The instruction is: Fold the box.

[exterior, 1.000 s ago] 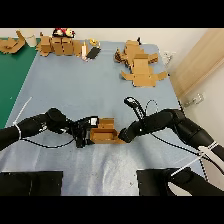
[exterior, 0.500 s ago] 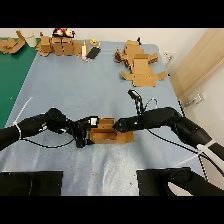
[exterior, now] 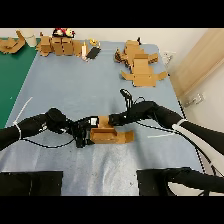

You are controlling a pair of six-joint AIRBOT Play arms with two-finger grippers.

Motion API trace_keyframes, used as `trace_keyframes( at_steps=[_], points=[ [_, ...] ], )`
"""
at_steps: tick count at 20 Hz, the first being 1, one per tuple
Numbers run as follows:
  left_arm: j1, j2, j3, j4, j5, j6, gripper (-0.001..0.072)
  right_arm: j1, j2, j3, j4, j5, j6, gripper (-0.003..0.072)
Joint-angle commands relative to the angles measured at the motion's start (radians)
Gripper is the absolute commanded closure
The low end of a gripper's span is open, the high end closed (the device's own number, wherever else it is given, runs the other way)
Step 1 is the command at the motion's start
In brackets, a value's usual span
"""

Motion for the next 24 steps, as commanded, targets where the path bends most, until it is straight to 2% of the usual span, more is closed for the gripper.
trace_keyframes(
  at_steps=[1,6,8,11,14,16,20,22,24],
  points=[
    [0.000,0.001,0.001,0.000,0.000,0.003,0.0311,0.001,-0.057,0.008,-0.024,-0.013,-0.018,0.0686],
    [0.000,0.001,0.001,0.000,0.000,0.003,0.0310,0.001,-0.056,0.009,-0.025,-0.030,-0.062,0.0686],
    [0.000,0.001,0.001,0.000,0.000,0.003,0.0310,-0.003,-0.034,0.021,-0.076,-0.034,-0.107,0.0686],
    [0.000,0.001,0.001,0.000,0.000,0.003,0.0310,-0.011,0.083,0.078,-0.296,-0.059,-0.084,0.0686],
    [0.000,0.001,0.001,0.000,0.000,0.003,0.0311,-0.011,0.248,0.086,-0.334,-0.080,-0.081,0.0686],
    [0.000,0.001,0.001,0.000,0.000,0.004,0.0311,-0.011,0.309,0.072,-0.351,-0.146,-0.070,0.0686],
    [0.000,0.001,0.001,0.000,0.000,0.003,0.0310,0.046,0.381,-0.048,-0.357,-0.315,-0.077,0.0688],
    [0.000,0.001,0.001,0.000,0.000,0.003,0.0310,0.150,0.449,-0.145,-0.359,-0.338,-0.107,0.0688],
    [0.000,0.001,0.001,0.000,0.000,0.003,0.0310,0.250,0.508,-0.227,-0.370,-0.294,-0.182,0.0682]
  ],
)
